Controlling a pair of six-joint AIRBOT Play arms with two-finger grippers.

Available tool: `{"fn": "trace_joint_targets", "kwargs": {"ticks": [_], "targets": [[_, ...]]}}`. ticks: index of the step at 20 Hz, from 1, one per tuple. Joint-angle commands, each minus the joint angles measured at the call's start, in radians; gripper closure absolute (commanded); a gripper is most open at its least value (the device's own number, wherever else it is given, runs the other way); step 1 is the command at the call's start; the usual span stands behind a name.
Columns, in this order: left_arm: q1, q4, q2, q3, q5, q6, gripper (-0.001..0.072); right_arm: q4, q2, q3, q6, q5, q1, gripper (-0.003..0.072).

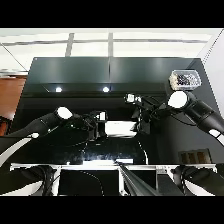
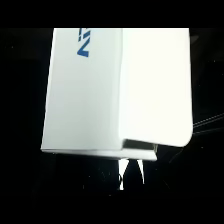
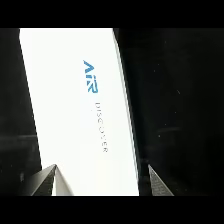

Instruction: Fold the box and place the chain.

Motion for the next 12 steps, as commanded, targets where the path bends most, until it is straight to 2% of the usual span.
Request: {"fn": "trace_joint_targets", "kwargs": {"ticks": [1,3,4,7,9,11,12], "targets": [[0.000,0.001,0.000,0.000,-0.003,0.001,0.0422,-0.018,0.000,-0.002,-0.020,-0.003,0.007,0.0045],[0.000,0.001,0.000,0.000,-0.003,0.001,0.0422,-0.023,0.000,-0.002,-0.020,-0.007,0.019,0.0056],[0.000,0.001,0.000,0.000,-0.003,0.001,0.0423,-0.023,0.000,-0.002,-0.020,-0.010,0.029,0.0217],[0.000,0.002,0.000,0.000,-0.003,0.001,0.0422,-0.023,0.000,-0.002,-0.019,-0.027,0.060,0.0358],[0.000,0.002,0.000,0.000,-0.003,0.001,0.0423,-0.023,0.000,-0.002,-0.003,-0.033,0.066,0.0358],[0.000,0.002,0.000,0.000,-0.003,0.001,0.0423,-0.026,0.000,-0.002,0.015,-0.027,0.065,0.0457],[0.000,0.002,0.000,0.000,-0.003,0.001,0.0423,-0.026,0.000,-0.002,0.015,-0.023,0.066,0.0452]]}}
